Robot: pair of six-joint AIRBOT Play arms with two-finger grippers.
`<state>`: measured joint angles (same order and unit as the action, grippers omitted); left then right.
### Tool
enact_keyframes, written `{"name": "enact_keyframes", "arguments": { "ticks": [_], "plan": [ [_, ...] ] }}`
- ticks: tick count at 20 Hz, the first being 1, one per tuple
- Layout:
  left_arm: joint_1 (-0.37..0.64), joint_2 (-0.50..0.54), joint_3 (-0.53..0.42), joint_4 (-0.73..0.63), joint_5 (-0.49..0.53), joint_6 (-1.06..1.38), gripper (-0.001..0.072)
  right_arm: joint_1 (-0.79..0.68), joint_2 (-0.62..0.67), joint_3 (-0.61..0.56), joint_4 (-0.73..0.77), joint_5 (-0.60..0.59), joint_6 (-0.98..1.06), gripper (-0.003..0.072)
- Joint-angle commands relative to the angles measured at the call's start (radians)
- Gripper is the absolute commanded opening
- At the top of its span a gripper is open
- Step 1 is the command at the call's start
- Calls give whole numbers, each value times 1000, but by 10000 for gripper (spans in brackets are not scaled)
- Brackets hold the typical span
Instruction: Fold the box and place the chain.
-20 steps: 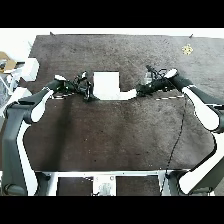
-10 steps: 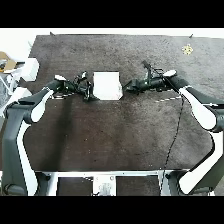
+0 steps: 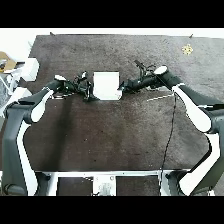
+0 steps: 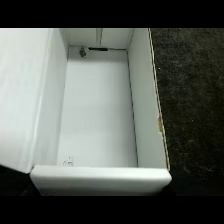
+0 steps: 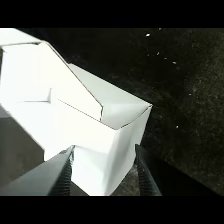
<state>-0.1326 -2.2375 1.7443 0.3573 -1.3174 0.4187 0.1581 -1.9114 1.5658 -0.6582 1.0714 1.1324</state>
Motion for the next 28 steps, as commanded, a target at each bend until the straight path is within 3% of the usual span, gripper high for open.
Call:
{"name": "enact_keyframes", "arguments": {
  "ticks": [1,6,8,9,11,20,26,28],
  "plan": [
    [0,0,0,0,0,0,524,48,-1,41,-149,-44,127,427],
    [0,0,0,0,0,0,523,112,-2,90,-301,-95,248,426],
    [0,0,0,0,0,0,523,140,-2,110,-442,-79,375,423],
    [0,0,0,0,0,0,523,156,-2,128,-523,-51,444,343],
    [0,0,0,0,0,0,523,201,-4,170,-665,-29,531,322],
    [0,0,0,0,0,0,523,319,-163,417,-888,187,726,322],
    [0,0,0,0,0,0,523,328,-178,424,-991,208,829,322],
    [0,0,0,0,1,0,523,330,-179,424,-992,193,858,255]
  ]
}}
